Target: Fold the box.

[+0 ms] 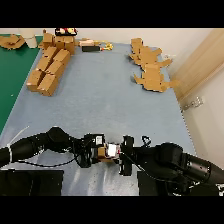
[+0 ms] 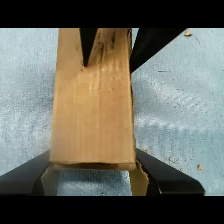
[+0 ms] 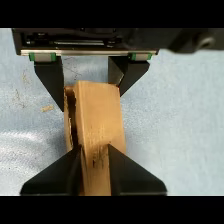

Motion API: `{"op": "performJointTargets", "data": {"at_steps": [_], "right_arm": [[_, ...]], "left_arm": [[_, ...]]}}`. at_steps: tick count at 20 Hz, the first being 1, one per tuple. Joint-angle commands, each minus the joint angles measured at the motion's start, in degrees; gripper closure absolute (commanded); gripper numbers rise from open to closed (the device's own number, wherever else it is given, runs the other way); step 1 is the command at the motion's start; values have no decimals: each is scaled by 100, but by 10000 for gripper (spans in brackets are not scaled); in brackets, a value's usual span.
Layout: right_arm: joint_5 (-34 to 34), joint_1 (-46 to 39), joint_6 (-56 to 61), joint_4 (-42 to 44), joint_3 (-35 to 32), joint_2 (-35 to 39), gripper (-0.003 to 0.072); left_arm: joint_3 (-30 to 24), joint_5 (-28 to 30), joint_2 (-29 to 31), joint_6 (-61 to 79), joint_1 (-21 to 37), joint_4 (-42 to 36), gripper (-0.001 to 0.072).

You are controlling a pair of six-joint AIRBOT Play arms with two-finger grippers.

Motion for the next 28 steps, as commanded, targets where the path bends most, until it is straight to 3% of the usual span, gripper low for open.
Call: {"op": "performJointTargets", "data": {"at_steps": [1,7,9,17,19,28], "right_arm": [[-81,2,4,192,2,-197,470],[-157,2,4,446,4,-323,458],[-210,2,4,535,4,-323,381],[-284,2,4,546,94,-308,381],[-297,2,4,549,94,-264,335],[-271,2,7,525,94,-133,322]], "left_arm": [[4,-2,2,2,2,2,201],[4,-2,2,2,2,2,201],[4,0,2,2,2,2,201],[4,-2,2,2,2,2,201],[4,0,2,2,2,2,201],[4,-2,2,2,2,2,201]]}}
